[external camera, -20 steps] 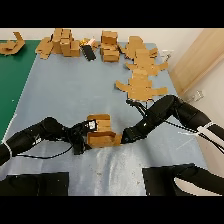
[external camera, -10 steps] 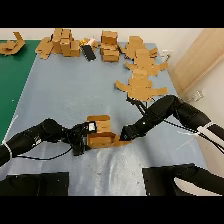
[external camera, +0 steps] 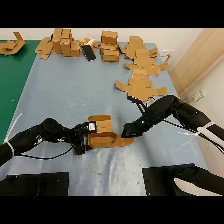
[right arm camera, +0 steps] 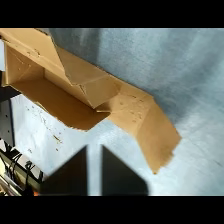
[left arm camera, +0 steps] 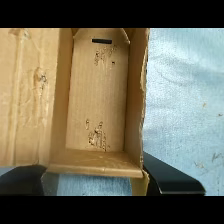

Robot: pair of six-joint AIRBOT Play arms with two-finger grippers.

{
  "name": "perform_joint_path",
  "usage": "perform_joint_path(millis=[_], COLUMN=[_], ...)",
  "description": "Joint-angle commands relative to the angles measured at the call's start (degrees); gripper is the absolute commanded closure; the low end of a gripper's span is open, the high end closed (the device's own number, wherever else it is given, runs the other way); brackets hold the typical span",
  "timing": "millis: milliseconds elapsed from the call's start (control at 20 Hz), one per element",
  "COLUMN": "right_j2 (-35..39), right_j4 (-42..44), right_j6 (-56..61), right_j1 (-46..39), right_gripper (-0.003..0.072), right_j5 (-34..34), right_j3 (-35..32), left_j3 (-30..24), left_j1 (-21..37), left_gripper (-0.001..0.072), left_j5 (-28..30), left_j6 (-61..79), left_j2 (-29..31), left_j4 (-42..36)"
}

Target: Fold the box.

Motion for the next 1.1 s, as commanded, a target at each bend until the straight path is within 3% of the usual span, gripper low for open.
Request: perform_joint_path(millis=[0, 200, 450, 600, 850, 1050], right_j2=[0.02, 0.02, 0.02, 0.02, 0.02, 0.02], right_j4=[1.64, 4.04, 4.02, 4.0, 3.98, 4.0], right_j6=[1.27, 0.63, 0.61, 0.59, 0.59, 0.59], right_j1=[1.6, 3.3, 3.3, 3.3, 3.3, 3.3], right_gripper=[0.0682, 0.0682, 0.0682, 0.0682, 0.0682, 0.0682], right_j5=[0.94, 3.13, 4.28, 5.22, 7.04, 7.78], right_j3=[0.04, 0.04, 0.04, 0.04, 0.04, 0.04], left_j3=[0.07, 0.09, 2.34, 3.13, 3.28, 3.19], left_j1=[-0.04, -0.04, -0.04, -0.04, -0.24, -3.58], left_gripper=[0.0347, 0.0347, 0.0347, 0.0347, 0.0347, 0.0347], left_j5=[-0.46, -2.84, -3.13, -2.86, 1.2, 5.46], left_j6=[0.44, 0.2, -10.49, -10.54, -10.12, -10.12], left_j2=[-0.57, -0.55, -0.2, -0.2, -0.2, -0.22], left_j4=[-0.22, 0.83, 11.13, 11.65, 11.65, 12.04])
